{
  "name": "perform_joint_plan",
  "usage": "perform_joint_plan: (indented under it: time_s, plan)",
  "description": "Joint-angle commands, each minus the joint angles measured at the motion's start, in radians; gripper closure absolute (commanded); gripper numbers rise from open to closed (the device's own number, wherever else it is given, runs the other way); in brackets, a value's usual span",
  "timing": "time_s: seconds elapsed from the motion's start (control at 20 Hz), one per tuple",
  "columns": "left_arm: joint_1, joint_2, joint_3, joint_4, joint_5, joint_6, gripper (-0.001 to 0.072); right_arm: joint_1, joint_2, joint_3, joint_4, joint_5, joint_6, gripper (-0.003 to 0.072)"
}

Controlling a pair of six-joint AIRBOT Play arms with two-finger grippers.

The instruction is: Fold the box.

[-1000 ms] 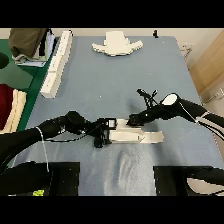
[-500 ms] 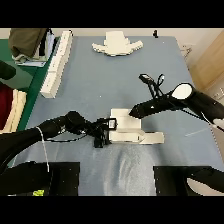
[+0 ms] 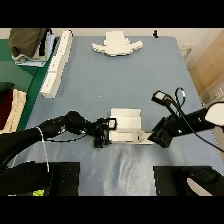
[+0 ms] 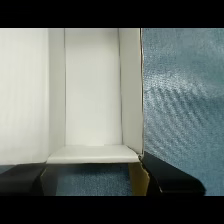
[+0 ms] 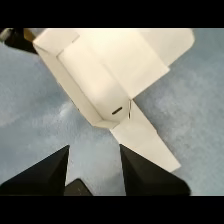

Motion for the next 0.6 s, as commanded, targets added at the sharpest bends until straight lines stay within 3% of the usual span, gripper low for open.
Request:
perform_joint_plan:
  time_s: [0.0, 0.15, 0.3, 0.55]
  plan:
    - [0.000, 0.000, 0.001, 0.000, 0.001, 0.000, 0.0188, 0.000, 0.149, -0.146, -0.100, 0.036, -0.114, 0.0135]
    - [0.000, 0.000, 0.001, 0.000, 0.001, 0.000, 0.0188, 0.003, 0.163, -0.243, -0.134, -0.184, -0.316, 0.0073]
    - [0.000, 0.000, 0.001, 0.000, 0.001, 0.000, 0.0187, 0.003, 0.122, -0.298, -0.039, -0.411, -0.572, 0.0073]
    - [0.000, 0.000, 0.001, 0.000, 0.001, 0.000, 0.0188, 0.004, -0.008, -0.302, 0.126, -0.495, -0.822, 0.0075]
